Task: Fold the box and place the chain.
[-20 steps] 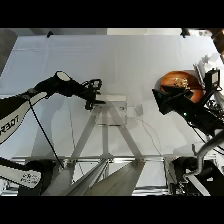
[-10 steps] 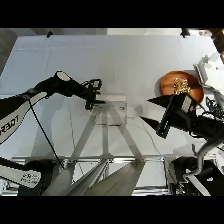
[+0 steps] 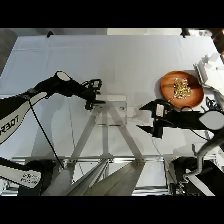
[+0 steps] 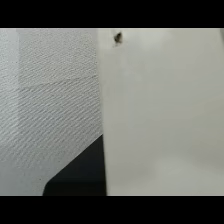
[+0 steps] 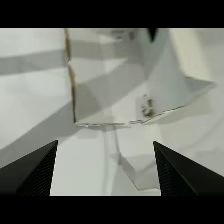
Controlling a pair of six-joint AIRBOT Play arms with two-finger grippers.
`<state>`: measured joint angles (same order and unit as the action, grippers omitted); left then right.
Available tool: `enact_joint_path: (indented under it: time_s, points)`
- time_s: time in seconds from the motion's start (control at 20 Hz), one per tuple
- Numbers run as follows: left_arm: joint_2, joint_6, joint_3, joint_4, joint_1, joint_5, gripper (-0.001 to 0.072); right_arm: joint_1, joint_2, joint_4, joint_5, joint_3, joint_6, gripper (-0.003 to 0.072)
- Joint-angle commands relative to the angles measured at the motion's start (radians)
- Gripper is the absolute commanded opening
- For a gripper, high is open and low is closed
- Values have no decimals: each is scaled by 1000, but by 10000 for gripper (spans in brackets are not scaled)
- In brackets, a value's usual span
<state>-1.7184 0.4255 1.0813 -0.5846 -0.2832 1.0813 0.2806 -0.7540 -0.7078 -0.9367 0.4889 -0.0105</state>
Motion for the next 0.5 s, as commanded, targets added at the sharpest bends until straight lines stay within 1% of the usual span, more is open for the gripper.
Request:
enact_joint_path:
  time_s: [0.0,0.1,0.15,0.2,0.35,0.45]
  points:
    - [-1,0,1,0,1,0,13,2,-123,59,34,1,190,659]
    - [-1,0,1,0,1,0,13,30,-186,81,130,1,253,660]
    - [-1,0,1,0,1,0,13,50,-220,87,176,1,252,665]
    - [-1,0,0,0,1,0,13,73,-263,87,207,1,252,693]
    - [-1,0,1,0,1,0,13,103,-388,95,233,1,252,696]
    - [-1,0,1,0,1,0,13,103,-440,106,270,1,251,697]
